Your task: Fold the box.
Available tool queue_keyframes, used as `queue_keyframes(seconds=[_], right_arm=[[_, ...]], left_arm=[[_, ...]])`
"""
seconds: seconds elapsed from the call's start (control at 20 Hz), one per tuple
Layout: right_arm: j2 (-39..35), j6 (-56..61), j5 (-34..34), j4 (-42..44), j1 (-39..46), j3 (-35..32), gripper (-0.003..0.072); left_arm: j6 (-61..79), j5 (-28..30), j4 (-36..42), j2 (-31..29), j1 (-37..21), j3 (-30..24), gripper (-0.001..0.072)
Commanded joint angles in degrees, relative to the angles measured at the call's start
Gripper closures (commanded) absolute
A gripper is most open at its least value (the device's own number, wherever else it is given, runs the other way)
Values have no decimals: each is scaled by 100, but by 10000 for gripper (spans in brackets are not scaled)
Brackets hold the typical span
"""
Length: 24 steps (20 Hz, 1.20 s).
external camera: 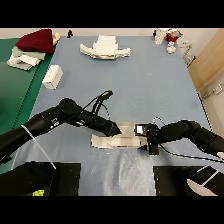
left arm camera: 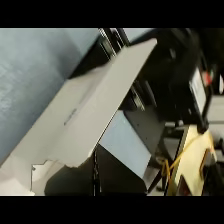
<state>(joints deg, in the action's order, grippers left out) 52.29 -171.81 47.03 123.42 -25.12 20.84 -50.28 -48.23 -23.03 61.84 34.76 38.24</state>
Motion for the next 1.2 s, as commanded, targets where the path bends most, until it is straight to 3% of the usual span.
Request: queue_keyframes(seconds=[0.0,0.4,0.6,0.75,0.9,1.15], right_arm=[[2,-9,-4,2,0,4,156],[2,-11,-4,2,0,4,156],[2,-11,-4,2,0,4,156],[2,-11,-4,2,0,4,156],[2,-9,-4,2,0,4,156],[2,-11,-4,2,0,4,156]], left_arm=[[-494,525,52,254,-238,140,695],[-1237,551,-398,1342,-260,138,696],[-1204,575,-385,1410,-264,175,696],[-734,573,-400,975,-269,343,697],[-192,535,-507,90,-256,389,697],[-339,225,-2205,-1303,391,216,697]])
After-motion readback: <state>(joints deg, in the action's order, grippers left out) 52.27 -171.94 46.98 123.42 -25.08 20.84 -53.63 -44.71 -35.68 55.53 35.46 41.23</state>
